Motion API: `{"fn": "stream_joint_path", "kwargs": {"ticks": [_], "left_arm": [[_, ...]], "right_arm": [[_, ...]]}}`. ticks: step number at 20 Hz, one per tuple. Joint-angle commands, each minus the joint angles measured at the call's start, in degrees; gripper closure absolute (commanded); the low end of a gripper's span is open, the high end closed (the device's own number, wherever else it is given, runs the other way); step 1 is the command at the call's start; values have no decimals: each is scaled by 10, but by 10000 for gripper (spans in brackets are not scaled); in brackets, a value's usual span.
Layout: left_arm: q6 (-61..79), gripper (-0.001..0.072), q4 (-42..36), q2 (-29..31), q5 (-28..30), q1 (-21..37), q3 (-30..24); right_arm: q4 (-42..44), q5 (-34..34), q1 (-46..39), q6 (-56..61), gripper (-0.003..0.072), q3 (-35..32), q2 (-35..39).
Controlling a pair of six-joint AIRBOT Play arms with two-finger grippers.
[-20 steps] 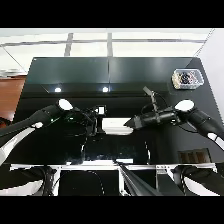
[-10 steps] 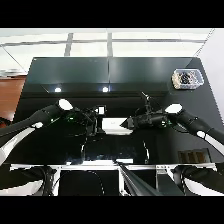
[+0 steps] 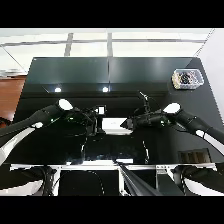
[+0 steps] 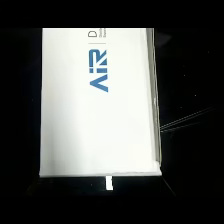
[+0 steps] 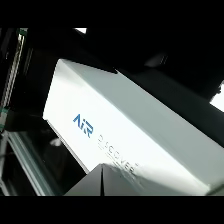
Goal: Fold the box and place the chain.
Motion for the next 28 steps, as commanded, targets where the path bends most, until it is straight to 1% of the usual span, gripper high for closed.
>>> {"fn": "stream_joint_path", "kwargs": {"ticks": [1,2,3,4,5,7,9,10,11,13,14,15,17,18,20,21,22,24,28], "left_arm": [[-34,300,1,3,0,1,1],[-42,264,9,8,-1,1,5],[-43,111,27,17,0,2,10],[-45,1,39,27,1,2,16],[-48,-4,42,37,-2,5,21],[-49,-4,55,67,-2,10,24],[-88,-4,67,99,-4,13,24],[-108,-4,57,113,-4,12,25],[-109,-4,17,120,6,5,25],[-101,-3,-83,111,54,-22,36],[-104,-4,-94,96,76,-44,52],[-107,-3,-83,74,81,-65,72],[-149,-3,-40,15,64,-104,136],[-171,-3,-12,-14,42,-118,171],[-193,-3,69,-63,-17,-129,231],[-214,-3,94,-78,-45,-129,251],[-225,-3,103,-87,-63,-128,267],[-227,-3,110,-93,-79,-129,280],[-284,-2,118,-94,-108,-116,280]], "right_arm": [[-62,92,-25,6,671,54,21],[-85,126,-42,13,671,78,35],[-114,155,-63,26,671,103,54],[-150,177,-88,44,671,124,73],[-195,191,-120,70,671,141,96],[-253,196,-195,104,671,149,143],[-283,231,-277,107,671,149,177],[-287,247,-313,107,671,148,187],[-285,254,-346,107,671,148,192],[-285,245,-383,107,671,148,192],[-285,240,-392,107,671,148,192],[-285,240,-396,106,671,148,192],[-285,244,-395,106,671,148,192],[-284,246,-395,104,671,148,192],[-286,257,-395,87,671,148,192],[-289,268,-395,77,671,148,192],[-296,275,-395,76,671,148,192],[-294,271,-395,76,671,148,192],[-295,265,-395,74,671,148,192]]}}
